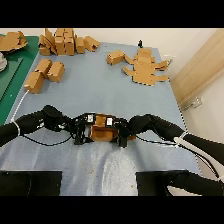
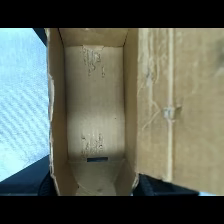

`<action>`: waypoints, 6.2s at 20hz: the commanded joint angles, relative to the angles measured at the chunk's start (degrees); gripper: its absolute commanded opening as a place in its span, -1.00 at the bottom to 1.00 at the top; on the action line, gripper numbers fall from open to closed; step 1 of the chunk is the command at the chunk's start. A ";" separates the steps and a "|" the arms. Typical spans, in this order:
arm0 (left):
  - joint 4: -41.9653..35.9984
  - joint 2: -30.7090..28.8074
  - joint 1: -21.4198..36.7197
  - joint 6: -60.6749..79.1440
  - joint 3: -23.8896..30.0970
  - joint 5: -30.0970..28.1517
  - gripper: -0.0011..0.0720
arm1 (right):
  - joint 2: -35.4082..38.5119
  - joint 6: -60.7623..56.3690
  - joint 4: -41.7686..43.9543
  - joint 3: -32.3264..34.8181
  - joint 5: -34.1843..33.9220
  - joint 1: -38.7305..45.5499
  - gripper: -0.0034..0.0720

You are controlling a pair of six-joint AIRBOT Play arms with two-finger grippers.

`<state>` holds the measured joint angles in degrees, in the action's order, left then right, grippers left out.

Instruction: Fold the box.

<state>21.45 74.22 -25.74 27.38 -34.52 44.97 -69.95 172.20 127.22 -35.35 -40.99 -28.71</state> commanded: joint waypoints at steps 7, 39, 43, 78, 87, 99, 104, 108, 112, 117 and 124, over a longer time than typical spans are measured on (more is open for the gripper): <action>1.05 0.35 -1.44 0.00 -0.33 -1.03 0.93 | 0.02 -0.13 0.04 -0.07 0.26 0.02 0.43; 1.03 0.44 -1.38 -0.28 -0.48 -1.05 0.07 | 0.04 -0.13 -1.46 -0.13 -1.57 0.07 0.58; 1.03 0.44 -1.38 -0.28 -0.48 -1.05 0.07 | 0.04 -0.13 -1.29 -0.42 0.44 0.07 0.63; 1.05 0.44 -1.42 -0.28 -0.48 -1.05 0.07 | 3.56 -73.53 14.05 -12.15 -15.87 6.99 -0.91; 1.05 0.44 -1.42 -0.28 -0.48 -1.03 0.07 | -20.26 -46.99 38.69 -18.14 -33.48 14.80 -0.92; 1.03 0.44 -1.42 -0.28 -0.48 -1.03 0.07 | -24.28 -43.21 39.74 -14.62 -28.22 17.29 -0.92; 1.03 0.44 -1.42 -0.28 -0.48 -1.03 0.07 | -24.59 -43.23 39.74 -13.84 -28.48 17.31 -0.92; 1.03 0.44 -1.42 -0.28 -0.48 -1.03 0.07 | -21.57 -43.06 39.76 -13.86 -28.15 17.55 -0.92; 1.03 0.44 -1.42 -0.28 -0.48 -1.03 0.07 | -19.67 -42.77 38.58 -13.84 -27.93 18.14 -0.91; 1.03 0.44 -1.42 -0.28 -0.48 -1.03 0.07 | -19.74 -42.58 38.47 -11.39 -28.06 17.49 -0.92; 1.03 0.44 -1.42 -0.28 -0.48 -1.03 0.07 | -19.74 -41.44 37.88 -10.03 -25.90 15.47 -0.91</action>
<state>22.48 74.61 -27.16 27.09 -34.94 43.97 -89.73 130.56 165.53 -45.74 -68.03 -12.86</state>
